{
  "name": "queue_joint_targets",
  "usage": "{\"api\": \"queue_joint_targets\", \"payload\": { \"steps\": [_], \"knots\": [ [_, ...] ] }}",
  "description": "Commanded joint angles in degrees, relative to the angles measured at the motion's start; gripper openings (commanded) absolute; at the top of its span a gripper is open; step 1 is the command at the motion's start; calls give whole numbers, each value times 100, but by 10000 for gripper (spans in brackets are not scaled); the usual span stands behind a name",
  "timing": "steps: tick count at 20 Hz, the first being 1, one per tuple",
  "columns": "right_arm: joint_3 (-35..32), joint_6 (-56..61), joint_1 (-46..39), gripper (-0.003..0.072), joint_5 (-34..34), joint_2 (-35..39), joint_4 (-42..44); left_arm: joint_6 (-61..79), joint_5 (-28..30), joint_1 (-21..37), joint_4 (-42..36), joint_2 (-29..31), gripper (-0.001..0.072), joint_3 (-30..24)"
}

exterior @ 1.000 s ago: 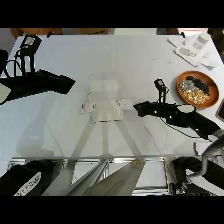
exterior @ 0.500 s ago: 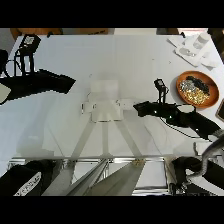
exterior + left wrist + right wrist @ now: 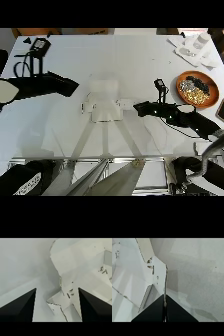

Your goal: Fold the box and place the chain.

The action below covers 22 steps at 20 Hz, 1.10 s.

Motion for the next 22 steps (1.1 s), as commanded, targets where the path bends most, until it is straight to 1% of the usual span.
{"api": "queue_joint_targets", "payload": {
  "steps": [1,3,5,6,8,10,11,12,14,17,20,22],
  "knots": [
    [-2,0,7,12,-2,4,2,874,-63,-463,-20,-555,558,0],
    [-2,0,7,12,-2,4,0,1027,-96,-466,-20,-929,561,57],
    [-2,0,7,12,-2,4,0,1169,-306,-282,-120,-1314,567,264],
    [-2,0,7,12,-2,4,2,1276,-435,-129,-295,-1480,567,409],
    [-2,0,7,12,-2,4,0,1547,-857,332,-970,-1867,567,809],
    [-2,0,7,12,-2,4,0,1773,-1460,850,-1729,-2382,569,1294],
    [-2,0,7,12,-2,4,0,1869,-1746,1069,-1910,-2686,581,1543],
    [-2,0,7,12,-2,4,0,1937,-1952,1209,-1934,-2955,581,1759],
    [-2,0,7,12,-2,4,2,2288,-2245,1340,-1932,-3414,581,2061],
    [-2,0,7,13,-2,4,0,2745,-2151,1241,-2109,-3777,580,2138],
    [-2,0,7,13,-2,4,0,2817,-1840,1071,-2361,-4024,579,2138],
    [-2,0,7,13,-2,4,2,2994,-1792,949,-2566,-4135,580,2138]
  ]
}}
